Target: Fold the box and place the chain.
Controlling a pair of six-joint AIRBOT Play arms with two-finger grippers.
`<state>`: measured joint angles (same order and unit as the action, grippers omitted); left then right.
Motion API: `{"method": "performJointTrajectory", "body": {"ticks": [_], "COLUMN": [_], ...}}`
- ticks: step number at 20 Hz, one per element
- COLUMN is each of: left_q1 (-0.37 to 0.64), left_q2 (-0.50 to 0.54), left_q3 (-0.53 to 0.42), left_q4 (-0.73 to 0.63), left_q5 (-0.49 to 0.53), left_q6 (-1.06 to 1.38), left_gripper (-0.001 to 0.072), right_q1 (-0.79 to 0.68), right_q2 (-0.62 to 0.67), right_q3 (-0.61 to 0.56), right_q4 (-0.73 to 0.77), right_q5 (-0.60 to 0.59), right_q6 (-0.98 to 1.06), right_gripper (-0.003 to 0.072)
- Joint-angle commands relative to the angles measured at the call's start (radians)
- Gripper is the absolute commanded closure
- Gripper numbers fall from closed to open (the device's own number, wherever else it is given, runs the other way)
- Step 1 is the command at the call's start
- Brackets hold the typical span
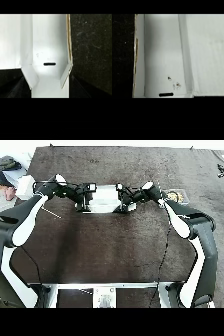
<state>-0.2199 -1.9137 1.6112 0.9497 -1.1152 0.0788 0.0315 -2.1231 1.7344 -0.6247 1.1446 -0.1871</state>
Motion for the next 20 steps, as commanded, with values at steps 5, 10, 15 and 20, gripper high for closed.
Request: {"method": "performJointTrajectory", "body": {"ticks": [5,10,15,20], "left_q1": [0.0,0.0,0.0,0.0], "left_q2": [-0.013,-0.021,-0.022,-0.039], "left_q3": [0.0,0.0,0.0,0.0], "left_q4": [-0.016,-0.04,-0.06,-0.141], "left_q5": [-0.003,0.0,-0.001,-0.003], "left_q6": [0.001,0.009,0.008,0.02], "left_gripper": [0.0338,0.043,0.0619,0.0665], "right_q1": [0.001,0.001,0.001,0.001], "right_q2": [0.0,0.0,0.0,0.0], "right_q3": [0.0,0.0,0.0,0.0], "right_q4": [0.0,0.0,0.0,0.0], "right_q5": [0.0,0.0,0.0,0.0], "right_q6": [0.0,0.0,0.0,0.0], "right_gripper": [0.0332,0.0332,0.0331,0.0332]}}
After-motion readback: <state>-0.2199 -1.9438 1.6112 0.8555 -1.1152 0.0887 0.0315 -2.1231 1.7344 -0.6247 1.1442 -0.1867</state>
